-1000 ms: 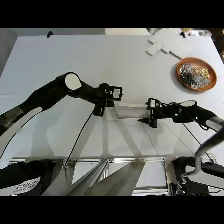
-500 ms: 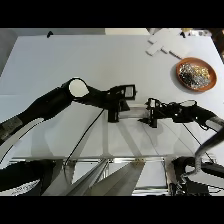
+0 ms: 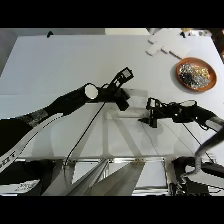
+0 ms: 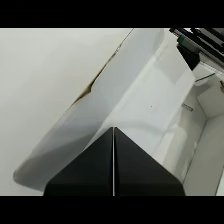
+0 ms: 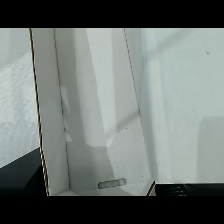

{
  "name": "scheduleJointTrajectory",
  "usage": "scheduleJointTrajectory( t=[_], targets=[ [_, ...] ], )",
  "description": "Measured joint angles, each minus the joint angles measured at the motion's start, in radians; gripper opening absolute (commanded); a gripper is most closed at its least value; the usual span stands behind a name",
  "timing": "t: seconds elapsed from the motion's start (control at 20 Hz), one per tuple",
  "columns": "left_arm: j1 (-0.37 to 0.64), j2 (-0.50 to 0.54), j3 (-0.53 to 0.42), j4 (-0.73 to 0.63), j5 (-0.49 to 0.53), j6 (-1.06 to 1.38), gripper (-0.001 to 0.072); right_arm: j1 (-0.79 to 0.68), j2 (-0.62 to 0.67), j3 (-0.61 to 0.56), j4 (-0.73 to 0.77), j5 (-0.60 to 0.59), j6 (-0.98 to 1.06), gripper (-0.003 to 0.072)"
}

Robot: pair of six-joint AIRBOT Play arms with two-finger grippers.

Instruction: Fold the box and place the chain.

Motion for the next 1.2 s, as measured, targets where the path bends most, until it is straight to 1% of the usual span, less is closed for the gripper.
scheduleJointTrajectory(
  t=[0.3, 0.55, 0.75, 0.9, 1.05, 1.2],
  targets=[
    [0.003, -0.046, 0.001, 0.001, 0.017, -0.019, 0.0006, 0.0, 0.0, 0.0, 0.001, 0.002, 0.0, 0.0455],
    [0.004, -0.07, 0.002, 0.002, -0.025, -0.022, 0.0006, 0.0, 0.0, 0.0, -0.002, 0.002, 0.0, 0.0455],
    [0.004, -0.069, 0.001, 0.011, -0.055, -0.022, 0.0008, 0.0, 0.0, 0.0, -0.005, 0.004, -0.001, 0.0455],
    [0.011, -0.022, 0.0, 0.079, -0.098, -0.022, 0.0009, 0.0, 0.0, 0.0, -0.004, 0.004, -0.004, 0.0455],
    [0.047, 0.079, 0.0, 0.183, -0.129, -0.021, 0.0009, 0.0, 0.0, 0.0, -0.002, 0.002, -0.001, 0.0455],
    [0.093, 0.186, 0.0, 0.29, -0.237, -0.019, 0.0008, 0.0, 0.0, 0.0, -0.002, 0.001, -0.001, 0.0455]
  ],
)
